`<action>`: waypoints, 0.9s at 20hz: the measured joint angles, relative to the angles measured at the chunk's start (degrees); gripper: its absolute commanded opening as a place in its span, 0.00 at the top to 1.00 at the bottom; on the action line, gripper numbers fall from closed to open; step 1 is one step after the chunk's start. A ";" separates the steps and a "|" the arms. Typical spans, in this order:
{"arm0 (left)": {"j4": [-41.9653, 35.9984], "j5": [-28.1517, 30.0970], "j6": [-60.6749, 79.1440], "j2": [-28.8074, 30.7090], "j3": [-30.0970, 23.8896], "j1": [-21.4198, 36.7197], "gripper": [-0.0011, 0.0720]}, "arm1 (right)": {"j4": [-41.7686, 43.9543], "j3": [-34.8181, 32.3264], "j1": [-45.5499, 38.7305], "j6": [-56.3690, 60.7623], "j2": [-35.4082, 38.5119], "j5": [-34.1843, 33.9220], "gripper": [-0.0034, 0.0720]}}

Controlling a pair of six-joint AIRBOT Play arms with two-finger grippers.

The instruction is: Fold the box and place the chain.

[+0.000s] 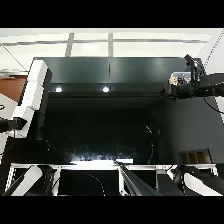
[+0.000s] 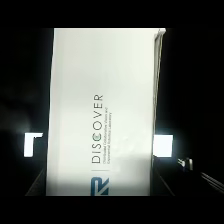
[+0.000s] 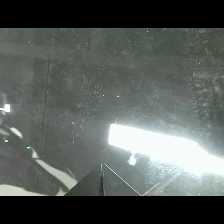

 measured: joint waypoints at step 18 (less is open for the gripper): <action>-7.06 -10.75 -21.81 3.72 19.43 -23.28 0.96 | -4.74 6.84 2.27 2.67 2.60 -1.14 0.93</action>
